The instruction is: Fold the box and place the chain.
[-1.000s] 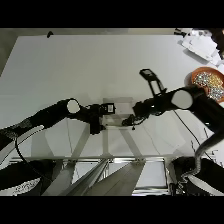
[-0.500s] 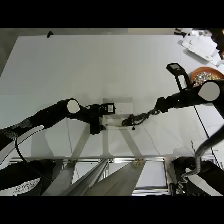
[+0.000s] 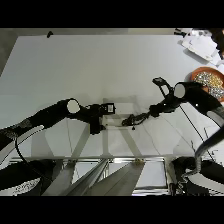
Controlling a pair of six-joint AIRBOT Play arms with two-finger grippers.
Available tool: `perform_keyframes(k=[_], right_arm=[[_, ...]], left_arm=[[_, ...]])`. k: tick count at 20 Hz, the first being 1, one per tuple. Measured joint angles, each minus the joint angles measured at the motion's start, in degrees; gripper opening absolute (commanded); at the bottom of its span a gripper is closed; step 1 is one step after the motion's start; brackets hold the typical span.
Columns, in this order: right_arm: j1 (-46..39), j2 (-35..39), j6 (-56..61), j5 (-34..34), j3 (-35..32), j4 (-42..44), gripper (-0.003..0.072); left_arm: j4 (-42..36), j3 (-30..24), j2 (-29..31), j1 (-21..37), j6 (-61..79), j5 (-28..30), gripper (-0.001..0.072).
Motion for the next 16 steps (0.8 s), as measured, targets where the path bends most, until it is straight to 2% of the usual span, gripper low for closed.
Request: perform_keyframes(k=[2, 4, 6, 9, 16], right_arm=[[0.9, -1.3, 0.6, -2.2, 0.0, -0.1, 0.0511], [1.3, -2.0, 1.0, -3.7, 0.0, -0.2, 0.0422], [1.6, -2.3, 1.4, -4.5, 0.0, -0.3, 0.0296], [1.8, -2.6, 1.5, -4.6, 0.0, 0.5, 0.002], [1.8, -1.6, 1.4, -1.6, -0.1, 0.5, 0.001]], left_arm=[[0.0, 0.0, 0.0, 0.0, 0.0, 0.0, 0.0412], [0.0, 0.0, 0.0, 0.0, 0.0, 0.0, 0.0412], [0.0, 0.0, 0.0, 0.0, 0.0, 0.0, 0.0412], [0.0, 0.0, 0.0, 0.0, 0.0, 0.0, 0.0412], [0.0, 0.0, 0.0, 0.0, 0.0, 0.0, 0.0412]])
